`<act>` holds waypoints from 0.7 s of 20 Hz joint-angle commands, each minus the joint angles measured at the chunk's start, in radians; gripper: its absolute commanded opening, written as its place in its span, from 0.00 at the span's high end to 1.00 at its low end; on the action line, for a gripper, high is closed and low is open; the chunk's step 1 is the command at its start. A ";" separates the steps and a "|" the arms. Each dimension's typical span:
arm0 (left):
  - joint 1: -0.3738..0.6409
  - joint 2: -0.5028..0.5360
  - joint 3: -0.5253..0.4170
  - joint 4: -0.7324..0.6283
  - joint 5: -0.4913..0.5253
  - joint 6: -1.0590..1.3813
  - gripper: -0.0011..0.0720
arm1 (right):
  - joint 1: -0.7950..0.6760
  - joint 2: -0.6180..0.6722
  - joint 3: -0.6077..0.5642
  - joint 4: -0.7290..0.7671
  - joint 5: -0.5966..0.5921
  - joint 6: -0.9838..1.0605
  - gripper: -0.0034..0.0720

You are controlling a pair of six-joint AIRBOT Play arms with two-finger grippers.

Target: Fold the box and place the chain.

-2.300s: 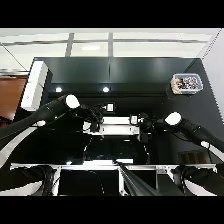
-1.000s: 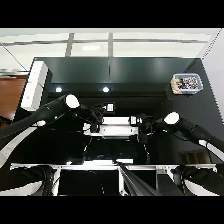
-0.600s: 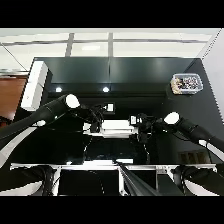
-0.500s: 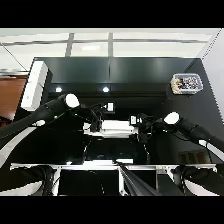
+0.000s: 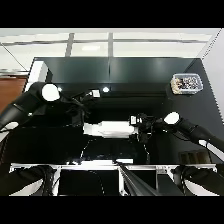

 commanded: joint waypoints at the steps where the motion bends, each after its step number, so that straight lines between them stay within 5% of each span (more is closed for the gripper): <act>1: 0.018 0.037 -0.020 -0.056 -0.215 -0.231 0.95 | 0.001 -0.001 -0.001 0.000 0.001 0.000 0.77; 4: -0.063 0.037 -0.130 -0.293 -0.138 -0.299 0.95 | 0.001 -0.001 -0.001 0.000 0.001 0.000 0.77; 8: -0.183 0.037 -0.275 -0.542 0.138 -0.180 0.95 | 0.001 -0.001 -0.001 0.000 0.000 0.000 0.77; 12: -0.136 0.037 -0.295 -0.902 0.343 0.077 0.95 | 0.001 0.000 -0.001 0.000 0.001 0.000 0.77; 14: -0.062 0.037 -0.295 -0.960 0.402 0.100 0.95 | 0.001 -0.001 -0.001 0.000 0.001 0.000 0.77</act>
